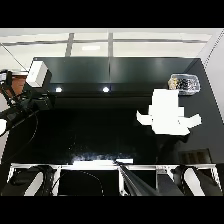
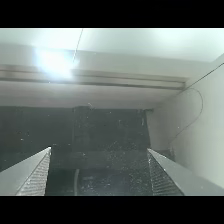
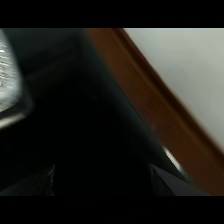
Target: Fold the box and place the chain.
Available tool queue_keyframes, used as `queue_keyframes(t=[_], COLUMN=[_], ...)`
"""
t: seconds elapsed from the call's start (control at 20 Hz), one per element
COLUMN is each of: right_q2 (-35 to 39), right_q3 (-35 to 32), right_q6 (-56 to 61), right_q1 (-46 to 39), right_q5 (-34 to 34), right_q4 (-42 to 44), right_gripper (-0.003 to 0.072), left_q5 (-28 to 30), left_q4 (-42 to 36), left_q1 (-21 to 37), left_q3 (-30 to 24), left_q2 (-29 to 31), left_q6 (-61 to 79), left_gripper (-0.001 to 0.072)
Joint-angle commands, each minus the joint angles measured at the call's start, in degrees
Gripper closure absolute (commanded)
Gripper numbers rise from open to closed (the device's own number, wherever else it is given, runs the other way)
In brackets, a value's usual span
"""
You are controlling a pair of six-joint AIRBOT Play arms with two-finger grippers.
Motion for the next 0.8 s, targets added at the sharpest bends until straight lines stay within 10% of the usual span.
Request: queue_keyframes(t=[0.0, 0.15, 0.45, 0.75], right_q2=[-10.51, -19.71, -28.11, -29.92], right_q3=[1.05, 1.46, 5.81, 6.45], right_q6=[-17.86, -32.11, -31.19, -33.59], right_q1=[-9.42, -5.95, -3.13, -3.1], right_q5=[14.84, 24.87, 23.39, 20.02], right_q4=[24.33, 33.42, 24.3, 23.34], right_gripper=[-0.0014, -0.0014, 0.0004, 0.0308], left_q5=[-0.02, -0.02, 0.02, 0.07], left_q4=[-0.07, -0.07, -0.07, -0.07], left_q1=[-0.02, -0.02, -0.02, -0.02], left_q3=[0.04, 0.04, 0.04, 0.02], left_q2=[0.0, 0.0, -0.02, -0.72], left_q6=[0.02, 0.02, 0.02, 0.02], left_gripper=[0.0008, 0.0008, 0.0008, 0.0008])
